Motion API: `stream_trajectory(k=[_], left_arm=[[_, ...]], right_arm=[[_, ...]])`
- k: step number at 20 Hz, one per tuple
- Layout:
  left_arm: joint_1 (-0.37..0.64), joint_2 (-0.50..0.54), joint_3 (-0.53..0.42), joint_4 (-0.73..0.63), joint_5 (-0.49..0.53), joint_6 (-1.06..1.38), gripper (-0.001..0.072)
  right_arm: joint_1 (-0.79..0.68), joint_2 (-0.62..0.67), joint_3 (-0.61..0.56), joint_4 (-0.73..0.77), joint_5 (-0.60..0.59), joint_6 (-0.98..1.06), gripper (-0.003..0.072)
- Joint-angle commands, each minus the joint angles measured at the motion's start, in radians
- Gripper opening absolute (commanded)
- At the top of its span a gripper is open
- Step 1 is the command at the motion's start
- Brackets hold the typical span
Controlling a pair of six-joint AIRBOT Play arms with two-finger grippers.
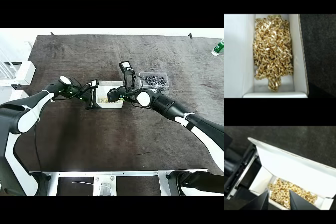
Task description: Fold the box and place the chain.
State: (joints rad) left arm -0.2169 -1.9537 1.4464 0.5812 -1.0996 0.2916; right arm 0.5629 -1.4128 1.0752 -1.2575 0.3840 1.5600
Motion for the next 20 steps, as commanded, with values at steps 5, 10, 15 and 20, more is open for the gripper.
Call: stream_trajectory(k=[5,10,15,20], left_arm=[[0.001,0.0,0.0,0.0,0.0,0.0,0.0527],[0.0,0.0,0.0,0.0,0.0,0.0,0.0527],[0.001,0.0,0.0,0.0,0.0,0.0,0.0527],[0.0,0.001,0.0,0.0,0.0,0.0,0.0527]], right_arm=[[-0.042,0.1,0.066,-0.011,0.078,-0.091,0.0291],[-0.181,0.157,0.078,0.049,0.06,-0.344,0.0294],[-0.373,0.064,0.125,0.692,0.261,-1.018,0.0295],[-0.438,-0.131,0.265,0.749,0.492,-1.155,0.0397]])
